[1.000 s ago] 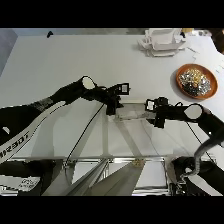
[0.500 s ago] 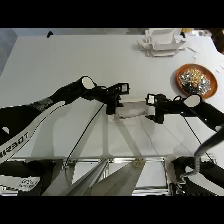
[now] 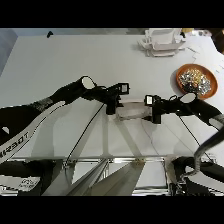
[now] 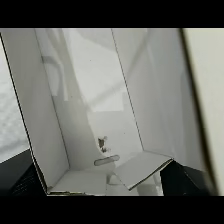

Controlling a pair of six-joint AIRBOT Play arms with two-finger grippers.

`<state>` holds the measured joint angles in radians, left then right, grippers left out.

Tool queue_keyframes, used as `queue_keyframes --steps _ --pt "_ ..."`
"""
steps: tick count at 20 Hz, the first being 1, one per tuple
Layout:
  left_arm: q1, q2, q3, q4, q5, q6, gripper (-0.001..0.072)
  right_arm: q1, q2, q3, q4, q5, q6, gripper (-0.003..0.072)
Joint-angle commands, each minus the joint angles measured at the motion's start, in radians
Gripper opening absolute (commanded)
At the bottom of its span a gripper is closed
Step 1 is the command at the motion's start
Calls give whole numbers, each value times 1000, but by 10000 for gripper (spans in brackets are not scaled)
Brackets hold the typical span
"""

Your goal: Fold the box and place the chain.

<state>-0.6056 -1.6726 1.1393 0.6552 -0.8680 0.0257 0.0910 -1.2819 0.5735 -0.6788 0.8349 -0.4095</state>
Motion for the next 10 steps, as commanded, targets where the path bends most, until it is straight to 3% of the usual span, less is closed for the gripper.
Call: queue_keyframes --steps 1,8,10 --pt "-1 -1 0 0 0 0 9 0 -13 -1 -26 89 6 669" --pt "0 -1 0 0 1 0 9 0 -18 -14 -25 62 45 637" --pt "-1 -1 0 0 0 0 9 0 -35 -14 -18 56 31 532"
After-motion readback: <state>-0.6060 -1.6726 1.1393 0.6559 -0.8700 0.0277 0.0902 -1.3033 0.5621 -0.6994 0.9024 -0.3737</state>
